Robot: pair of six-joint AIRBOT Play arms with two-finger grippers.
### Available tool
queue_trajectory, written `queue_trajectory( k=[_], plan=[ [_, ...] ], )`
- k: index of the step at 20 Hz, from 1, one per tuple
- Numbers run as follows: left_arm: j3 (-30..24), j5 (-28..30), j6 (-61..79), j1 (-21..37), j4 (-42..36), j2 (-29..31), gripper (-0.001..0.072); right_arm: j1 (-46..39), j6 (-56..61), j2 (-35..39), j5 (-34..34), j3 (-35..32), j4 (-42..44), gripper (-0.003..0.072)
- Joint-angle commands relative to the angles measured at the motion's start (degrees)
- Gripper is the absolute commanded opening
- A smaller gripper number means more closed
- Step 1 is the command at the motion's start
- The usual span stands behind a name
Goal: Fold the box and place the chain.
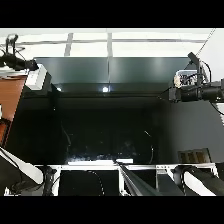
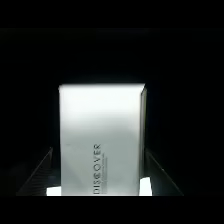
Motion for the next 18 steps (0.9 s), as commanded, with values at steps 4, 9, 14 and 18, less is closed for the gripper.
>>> queue_trajectory(
  k=[4,9,14,18],
  plan=[
    [0.9,-11.5,-10.2,-3.6,-3.7,12.3,0.0024,0.2,-4.0,0.0,1.5,0.0,0.2,0.0015],
    [-23.7,-3.7,-8.6,-12.1,-4.8,33.9,0.0023,0.2,-4.1,4.2,-4.9,0.0,-4.4,0.0012],
    [-62.0,20.5,-6.0,-21.1,-4.8,58.3,0.0026,0.2,-11.8,11.5,-32.3,-10.1,-5.9,0.0012],
    [-83.2,29.5,-6.1,-21.1,-4.1,69.9,0.0026,0.2,-11.7,11.3,-45.8,-18.7,-6.5,0.0015]
  ],
)
